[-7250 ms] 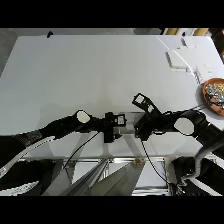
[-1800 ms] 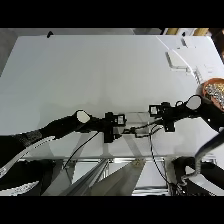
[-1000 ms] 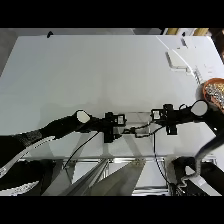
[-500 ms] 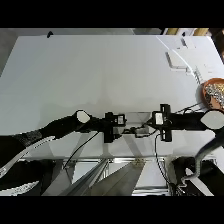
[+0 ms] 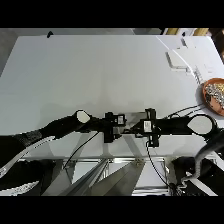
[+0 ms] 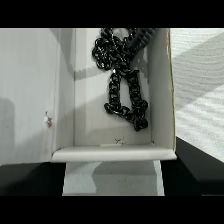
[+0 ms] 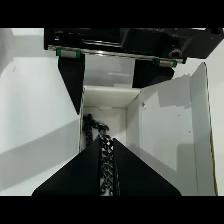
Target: Fold the box and place the chain.
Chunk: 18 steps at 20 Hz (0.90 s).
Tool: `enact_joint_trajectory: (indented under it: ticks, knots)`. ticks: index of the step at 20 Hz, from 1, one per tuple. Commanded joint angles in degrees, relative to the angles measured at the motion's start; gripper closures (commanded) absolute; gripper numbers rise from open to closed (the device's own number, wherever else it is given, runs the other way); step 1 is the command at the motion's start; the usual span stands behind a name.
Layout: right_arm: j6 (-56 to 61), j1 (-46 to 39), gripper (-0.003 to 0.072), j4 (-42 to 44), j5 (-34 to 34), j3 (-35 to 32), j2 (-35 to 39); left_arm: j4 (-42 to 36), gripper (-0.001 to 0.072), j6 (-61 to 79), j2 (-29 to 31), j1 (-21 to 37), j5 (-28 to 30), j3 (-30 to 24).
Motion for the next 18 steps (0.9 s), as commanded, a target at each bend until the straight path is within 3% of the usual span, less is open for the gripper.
enact_joint_trajectory:
  ticks: [1, 2, 4, 5, 8, 9, 13, 18]
  knots:
    - [0.1, 1.0, 0.0667, 0.1, -3.6, -0.1, -2.9, 0.0, 0.0378, 0.0, 0.0, 0.0, 0.0, 0.0]
    - [0.5, 1.0, 0.0638, -0.5, -4.2, -0.1, -2.9, 0.0, 0.0378, 0.0, 0.0, 0.0, 0.0, 0.0]
    - [2.1, -0.2, 0.0367, -2.4, -4.1, 0.5, -1.9, 0.0, 0.0378, 0.0, 0.0, 0.0, 0.0, 0.0]
    - [3.1, -1.5, 0.035, -4.8, -2.8, 1.5, -1.4, 0.0, 0.0378, 0.0, 0.0, 0.0, 0.0, 0.0]
    - [4.5, -8.2, 0.036, -13.1, 5.0, 5.8, -0.7, 0.0, 0.0378, 0.0, 0.0, 0.0, 0.0, 0.0]
    - [4.5, -11.0, 0.0399, -13.6, 5.7, 6.6, -0.7, 0.0, 0.0378, 0.0, 0.0, 0.0, 0.0, 0.0]
    - [4.5, -18.4, 0.0417, -15.1, 5.2, 6.7, -3.1, 0.0, 0.0378, 0.0, 0.0, 0.0, 0.0, 0.0]
    - [7.9, -18.6, 0.0466, -30.9, 5.1, 6.3, -9.1, 0.0, 0.0378, 0.0, 0.0, 0.0, 0.0, 0.0]
